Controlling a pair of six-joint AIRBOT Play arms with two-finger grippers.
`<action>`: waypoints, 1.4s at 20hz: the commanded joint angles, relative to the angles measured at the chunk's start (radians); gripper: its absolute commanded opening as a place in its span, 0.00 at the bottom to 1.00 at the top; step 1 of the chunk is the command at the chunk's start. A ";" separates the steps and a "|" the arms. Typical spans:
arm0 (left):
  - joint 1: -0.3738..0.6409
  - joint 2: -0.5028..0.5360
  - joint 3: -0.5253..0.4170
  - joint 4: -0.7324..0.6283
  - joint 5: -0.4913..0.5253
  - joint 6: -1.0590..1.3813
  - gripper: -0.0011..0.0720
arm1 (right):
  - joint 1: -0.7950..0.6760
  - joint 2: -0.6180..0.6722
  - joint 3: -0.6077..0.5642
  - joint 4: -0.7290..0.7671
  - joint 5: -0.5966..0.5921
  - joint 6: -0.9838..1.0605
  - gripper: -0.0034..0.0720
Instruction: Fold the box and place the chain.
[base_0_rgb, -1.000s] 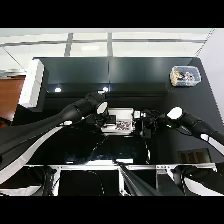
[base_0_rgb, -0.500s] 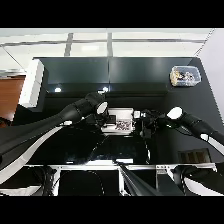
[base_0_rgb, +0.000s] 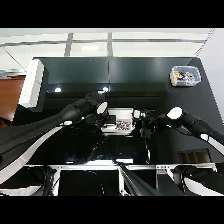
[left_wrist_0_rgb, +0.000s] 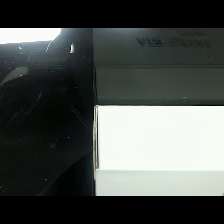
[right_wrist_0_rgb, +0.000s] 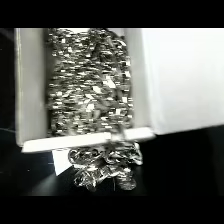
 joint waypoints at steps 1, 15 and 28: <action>0.000 -0.001 0.000 0.000 0.000 0.000 0.06 | 0.000 -0.001 0.000 -0.006 0.010 0.032 0.12; 0.000 -0.001 0.000 0.000 -0.001 0.000 0.06 | -0.016 0.031 0.005 -0.121 0.058 0.227 0.12; 0.000 -0.001 0.000 0.000 -0.002 0.000 0.06 | -0.017 0.319 0.169 -0.241 0.208 0.703 0.12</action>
